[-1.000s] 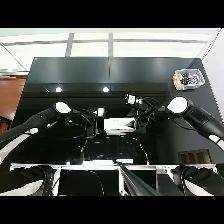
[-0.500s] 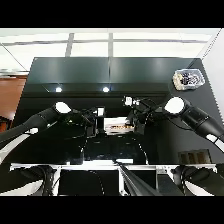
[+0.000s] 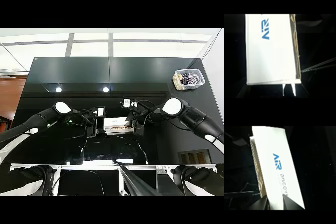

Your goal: Fold the box and place the chain.

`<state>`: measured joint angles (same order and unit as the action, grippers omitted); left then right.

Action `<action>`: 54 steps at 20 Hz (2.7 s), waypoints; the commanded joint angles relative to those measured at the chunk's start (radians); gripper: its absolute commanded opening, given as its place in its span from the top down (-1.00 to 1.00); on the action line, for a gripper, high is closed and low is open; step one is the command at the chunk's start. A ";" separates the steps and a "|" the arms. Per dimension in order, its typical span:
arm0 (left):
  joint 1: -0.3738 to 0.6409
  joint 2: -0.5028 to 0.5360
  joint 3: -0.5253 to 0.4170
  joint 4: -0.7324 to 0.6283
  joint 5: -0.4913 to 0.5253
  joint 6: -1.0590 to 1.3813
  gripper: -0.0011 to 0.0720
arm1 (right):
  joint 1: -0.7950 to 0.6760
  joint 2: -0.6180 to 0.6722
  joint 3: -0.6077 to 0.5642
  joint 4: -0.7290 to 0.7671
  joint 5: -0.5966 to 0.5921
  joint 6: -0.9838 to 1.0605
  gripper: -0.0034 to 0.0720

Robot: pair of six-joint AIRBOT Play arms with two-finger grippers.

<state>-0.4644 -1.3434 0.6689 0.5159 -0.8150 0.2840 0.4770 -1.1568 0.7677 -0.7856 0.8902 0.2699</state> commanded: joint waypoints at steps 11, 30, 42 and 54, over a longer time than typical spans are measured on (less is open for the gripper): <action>-0.001 0.001 0.001 -0.001 -0.001 0.000 -0.12 | 0.001 0.000 0.001 -0.005 0.006 0.031 0.02; -0.001 0.001 0.001 -0.001 -0.001 0.000 -0.12 | 0.001 0.018 0.004 -0.046 0.031 0.132 -0.14; -0.001 0.001 0.001 -0.001 -0.001 0.000 -0.12 | 0.001 0.005 -0.024 -0.060 0.023 0.142 -0.11; -0.001 0.001 0.001 -0.001 -0.001 0.000 -0.12 | -0.164 0.063 0.000 0.000 0.251 0.671 0.88</action>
<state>-0.4656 -1.3430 0.6693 0.5148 -0.8162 0.2840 0.3836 -1.1061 0.7841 -0.8310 1.0504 0.7418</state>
